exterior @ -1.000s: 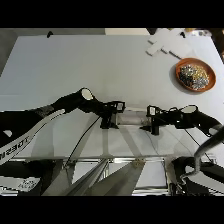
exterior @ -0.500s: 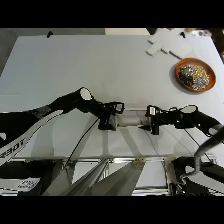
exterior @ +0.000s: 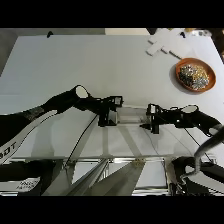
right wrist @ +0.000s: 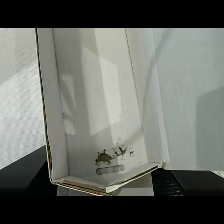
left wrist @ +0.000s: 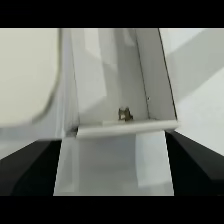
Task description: Fold the box and place the chain.
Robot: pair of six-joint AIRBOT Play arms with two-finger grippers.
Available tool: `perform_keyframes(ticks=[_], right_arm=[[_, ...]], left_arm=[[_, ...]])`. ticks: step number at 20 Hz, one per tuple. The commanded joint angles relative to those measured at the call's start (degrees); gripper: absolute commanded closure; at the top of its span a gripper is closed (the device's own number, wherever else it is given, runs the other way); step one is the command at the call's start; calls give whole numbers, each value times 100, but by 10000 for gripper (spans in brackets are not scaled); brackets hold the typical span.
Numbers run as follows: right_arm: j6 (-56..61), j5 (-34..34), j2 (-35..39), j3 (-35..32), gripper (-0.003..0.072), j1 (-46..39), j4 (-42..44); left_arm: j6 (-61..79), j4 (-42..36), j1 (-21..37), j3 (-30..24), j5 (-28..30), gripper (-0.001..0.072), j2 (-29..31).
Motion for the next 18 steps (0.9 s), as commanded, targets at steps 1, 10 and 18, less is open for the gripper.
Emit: perform_keyframes(ticks=[1,10,18], right_arm=[[-7,52,2,-4,371,7,-15],[-7,52,4,-4,371,7,-15],[-7,52,2,-4,371,7,-15]], left_arm=[[-192,105,76,-476,188,-3,267],[1499,-1486,26,-994,960,-2,531],[1620,-1692,-96,-994,933,-3,326]])
